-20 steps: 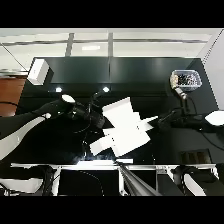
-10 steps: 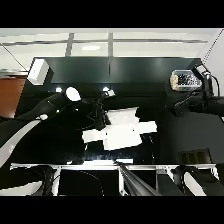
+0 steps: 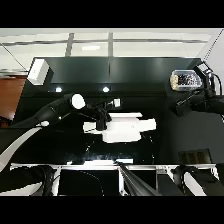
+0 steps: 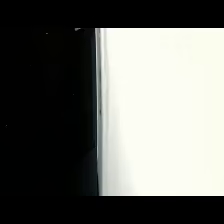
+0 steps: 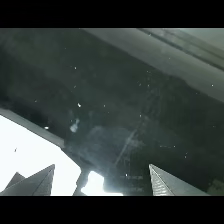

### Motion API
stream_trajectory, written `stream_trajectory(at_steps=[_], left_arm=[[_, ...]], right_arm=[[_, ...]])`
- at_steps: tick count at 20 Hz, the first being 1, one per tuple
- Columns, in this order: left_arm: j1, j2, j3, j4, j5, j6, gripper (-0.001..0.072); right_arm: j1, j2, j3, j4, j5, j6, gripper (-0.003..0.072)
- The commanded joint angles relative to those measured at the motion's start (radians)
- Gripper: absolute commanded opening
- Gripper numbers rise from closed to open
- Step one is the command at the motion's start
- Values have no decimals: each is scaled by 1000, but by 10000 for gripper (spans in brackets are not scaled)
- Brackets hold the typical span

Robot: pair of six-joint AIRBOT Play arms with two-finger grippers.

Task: Fold the box and place the chain.

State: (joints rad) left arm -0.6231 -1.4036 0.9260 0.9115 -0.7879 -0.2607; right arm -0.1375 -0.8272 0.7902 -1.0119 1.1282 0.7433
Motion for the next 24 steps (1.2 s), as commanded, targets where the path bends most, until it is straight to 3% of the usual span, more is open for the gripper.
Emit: stream_trajectory(at_steps=[1,6,14,24], left_arm=[[-18,2,-47,-9,140,78,21],[-18,2,-100,-120,156,78,22],[-16,-4,-125,-53,140,78,25],[-16,-3,-124,-33,96,79,25]], right_arm=[[21,-3,-7,-69,16,-1,699],[87,-3,-93,-55,0,-51,701],[256,-3,-311,-12,-126,-396,700],[457,-36,-384,80,-223,-648,701]])
